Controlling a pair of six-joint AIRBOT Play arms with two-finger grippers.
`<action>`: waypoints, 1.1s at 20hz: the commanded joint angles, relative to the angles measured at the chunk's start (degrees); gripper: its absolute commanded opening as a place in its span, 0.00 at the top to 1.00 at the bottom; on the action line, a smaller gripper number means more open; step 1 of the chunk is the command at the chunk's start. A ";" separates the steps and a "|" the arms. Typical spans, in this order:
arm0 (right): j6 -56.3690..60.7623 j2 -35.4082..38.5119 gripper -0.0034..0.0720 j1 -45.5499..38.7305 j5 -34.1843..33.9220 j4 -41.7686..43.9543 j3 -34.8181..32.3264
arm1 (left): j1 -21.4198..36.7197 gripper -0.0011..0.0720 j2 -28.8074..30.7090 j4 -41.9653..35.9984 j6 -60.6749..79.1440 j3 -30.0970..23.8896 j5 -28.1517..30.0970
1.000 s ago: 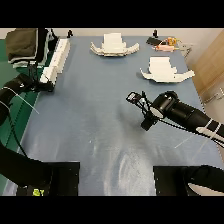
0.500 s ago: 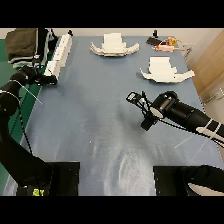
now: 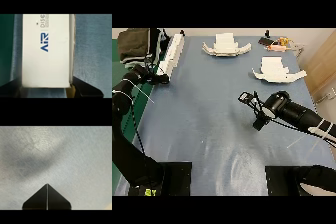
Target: Fold the box.
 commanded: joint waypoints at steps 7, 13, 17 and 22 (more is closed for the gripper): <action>0.00 -0.02 0.95 -0.04 0.00 0.00 0.04 | 1.79 0.02 3.41 1.01 -0.37 1.53 -10.73; 0.00 -0.02 0.95 -0.04 0.00 0.00 0.04 | 4.00 0.02 13.75 12.48 -6.56 4.72 -26.80; -0.02 -0.02 0.95 -0.04 0.00 0.00 0.04 | 3.56 0.53 20.41 10.23 -9.51 5.18 -40.46; 0.00 -0.02 0.95 -0.04 0.00 0.00 0.04 | -0.94 0.97 25.92 -3.08 -8.94 4.79 -49.94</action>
